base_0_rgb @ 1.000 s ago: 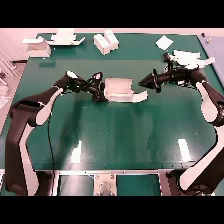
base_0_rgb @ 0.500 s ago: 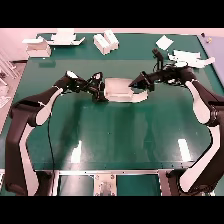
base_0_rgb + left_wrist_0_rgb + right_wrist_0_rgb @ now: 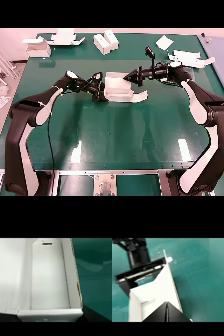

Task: Fold the box and place the chain.

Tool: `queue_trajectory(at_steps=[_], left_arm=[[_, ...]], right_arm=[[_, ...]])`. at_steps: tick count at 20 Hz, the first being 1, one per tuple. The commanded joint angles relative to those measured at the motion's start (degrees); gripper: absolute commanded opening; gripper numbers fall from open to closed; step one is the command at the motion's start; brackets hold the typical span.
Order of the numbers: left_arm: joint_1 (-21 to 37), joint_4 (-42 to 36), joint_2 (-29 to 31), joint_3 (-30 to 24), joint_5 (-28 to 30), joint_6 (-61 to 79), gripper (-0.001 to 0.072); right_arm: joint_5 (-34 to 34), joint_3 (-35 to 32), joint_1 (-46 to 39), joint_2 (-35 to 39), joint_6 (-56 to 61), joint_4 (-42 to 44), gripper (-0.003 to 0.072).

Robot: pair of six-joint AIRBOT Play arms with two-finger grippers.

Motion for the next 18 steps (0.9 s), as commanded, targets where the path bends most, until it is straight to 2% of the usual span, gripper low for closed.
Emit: queue_trajectory(at_steps=[1,11,15,18], left_arm=[[0.0,0.0,0.0,0.0,0.0,0.0,0.0404],[0.0,0.0,0.0,0.0,0.0,0.0,0.0405],[0.0,0.0,0.0,0.0,0.0,0.0,0.0405],[0.0,0.0,0.0,0.0,0.0,0.0,0.0405]], right_arm=[[-6.0,0.0,0.2,-0.2,0.2,-1.6,0.0001],[-6.6,0.0,2.7,-3.4,4.6,-18.9,0.0002],[-6.6,1.0,3.0,-3.4,4.5,-19.8,0.0002],[-4.6,4.8,2.9,-3.3,4.5,-19.8,0.0002]])
